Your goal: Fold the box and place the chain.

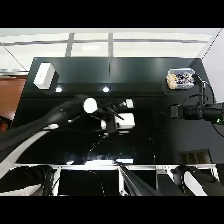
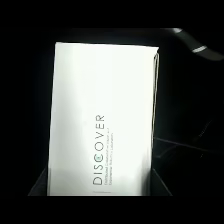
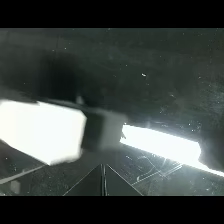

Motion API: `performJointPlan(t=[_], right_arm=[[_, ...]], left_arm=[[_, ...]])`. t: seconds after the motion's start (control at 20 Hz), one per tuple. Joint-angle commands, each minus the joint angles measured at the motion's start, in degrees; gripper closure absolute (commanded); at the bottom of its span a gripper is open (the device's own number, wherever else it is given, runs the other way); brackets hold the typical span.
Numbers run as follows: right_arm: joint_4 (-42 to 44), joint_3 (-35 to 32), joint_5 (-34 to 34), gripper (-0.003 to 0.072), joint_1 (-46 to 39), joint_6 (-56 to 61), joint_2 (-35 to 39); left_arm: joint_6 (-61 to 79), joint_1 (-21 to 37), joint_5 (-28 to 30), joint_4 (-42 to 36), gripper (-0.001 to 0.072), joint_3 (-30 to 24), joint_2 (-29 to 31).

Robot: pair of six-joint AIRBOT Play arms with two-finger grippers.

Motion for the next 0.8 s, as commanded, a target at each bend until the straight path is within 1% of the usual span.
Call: performJointPlan(t=[0.0,0.1,0.15,0.2,0.3,0.4,0.45,0.55,0.6,0.7,0.75], right_arm=[[-0.04,0.00,0.07,0.0675,0.00,0.02,0.02],[-0.37,0.00,0.02,0.0674,0.00,0.02,0.02],[-0.46,0.00,0.02,0.0674,0.00,0.02,0.02],[-0.46,0.00,-0.02,0.0674,0.00,0.02,0.02],[-0.46,0.00,-0.55,0.0674,0.00,0.02,0.02],[-0.44,0.00,-1.09,0.0674,0.00,0.02,0.02],[-0.44,0.00,-1.20,0.0674,0.00,0.02,0.02],[-0.44,0.00,-1.25,0.0674,0.00,0.02,0.02],[-0.42,0.00,-1.27,0.0674,0.00,0.04,0.02],[-0.42,0.00,-1.79,0.0674,0.00,0.04,0.02],[-0.39,0.00,-2.08,0.0674,0.00,0.04,0.02]], left_arm=[[-22.32,8.24,-9.92,17.03,0.0377,-0.92,5.14],[-26.86,16.26,-15.52,22.12,0.0377,-3.63,8.11],[-27.23,20.76,-17.22,22.88,0.0377,-5.25,9.49],[-27.65,25.99,-18.12,23.21,0.0376,-7.08,10.95],[-27.67,36.46,-17.81,23.12,0.0375,-9.86,13.00],[-27.67,46.10,-17.51,22.88,0.0371,-10.34,13.44],[-27.67,50.12,-16.33,21.92,0.0365,-10.34,13.44],[-27.63,57.40,-11.91,17.75,0.0364,-10.29,13.42],[-26.97,60.28,-9.03,14.97,0.0340,-10.29,13.42],[-24.59,63.65,-2.54,11.32,0.0335,-10.29,13.35],[-23.82,64.30,0.70,11.19,0.0335,-10.27,13.20]])
